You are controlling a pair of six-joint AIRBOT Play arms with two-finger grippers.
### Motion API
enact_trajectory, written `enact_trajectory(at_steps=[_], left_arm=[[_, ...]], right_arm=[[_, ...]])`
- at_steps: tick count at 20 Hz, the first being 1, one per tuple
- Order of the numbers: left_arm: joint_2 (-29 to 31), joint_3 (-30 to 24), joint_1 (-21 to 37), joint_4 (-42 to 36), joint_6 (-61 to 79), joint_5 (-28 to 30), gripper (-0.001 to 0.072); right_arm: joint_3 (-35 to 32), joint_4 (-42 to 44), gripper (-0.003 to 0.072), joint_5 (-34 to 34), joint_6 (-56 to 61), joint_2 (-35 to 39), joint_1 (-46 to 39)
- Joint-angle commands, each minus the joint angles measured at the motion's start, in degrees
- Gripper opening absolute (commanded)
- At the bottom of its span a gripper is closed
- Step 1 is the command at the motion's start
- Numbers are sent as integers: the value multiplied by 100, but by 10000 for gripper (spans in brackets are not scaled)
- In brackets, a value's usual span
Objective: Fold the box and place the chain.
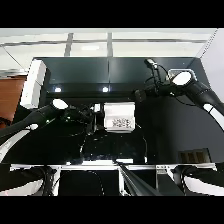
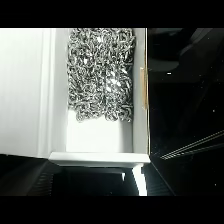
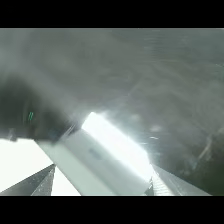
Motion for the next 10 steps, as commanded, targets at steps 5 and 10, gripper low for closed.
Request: enact_trajectory(at_steps=[5, 10], left_arm=[[-4, 4, -4, 2, 0, 0, 286], [-4, 4, -4, 2, 0, 0, 286]], right_arm=[[179, -470, 649, 1447, -2127, 111, 494], [136, -931, 649, 1414, -2166, 109, 802]])
